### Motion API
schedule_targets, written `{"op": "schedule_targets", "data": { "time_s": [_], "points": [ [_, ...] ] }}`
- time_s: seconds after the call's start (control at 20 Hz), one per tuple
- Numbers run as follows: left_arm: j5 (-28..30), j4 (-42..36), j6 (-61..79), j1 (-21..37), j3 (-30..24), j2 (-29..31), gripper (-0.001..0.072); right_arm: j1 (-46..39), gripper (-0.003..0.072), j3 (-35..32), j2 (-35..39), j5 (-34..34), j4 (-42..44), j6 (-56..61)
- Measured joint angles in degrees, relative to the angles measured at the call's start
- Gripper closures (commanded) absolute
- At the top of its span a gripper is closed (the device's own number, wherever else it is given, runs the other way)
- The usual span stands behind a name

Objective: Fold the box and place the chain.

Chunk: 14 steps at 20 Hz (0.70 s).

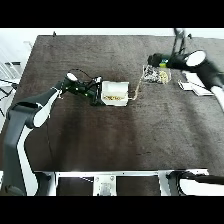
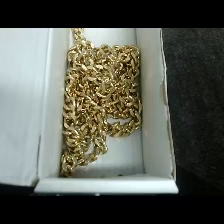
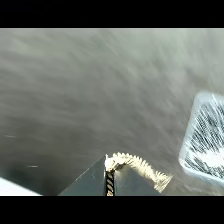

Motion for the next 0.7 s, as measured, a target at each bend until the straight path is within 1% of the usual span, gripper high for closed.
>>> {"op": "schedule_targets", "data": {
  "time_s": [0.15, 0.3, 0.5, 0.7],
  "points": [
    [0.00, 0.00, 0.02, 0.00, 0.00, 0.00, 0.0252, 1.97, 0.0669, -0.33, 8.07, 2.95, -0.02, -0.59],
    [0.00, -0.02, 0.00, 0.00, 0.00, 0.00, 0.0252, 4.81, 0.0668, -0.46, 13.07, 4.63, -0.04, -0.81],
    [0.00, 0.00, 0.02, 0.00, 0.00, 0.00, 0.0253, 9.44, 0.0668, -0.48, 15.52, 5.46, 0.04, -0.92],
    [0.00, 0.00, 0.02, 0.00, 0.00, 0.00, 0.0252, 14.08, 0.0669, -0.50, 16.11, 3.93, 0.31, -0.92]
  ]
}}
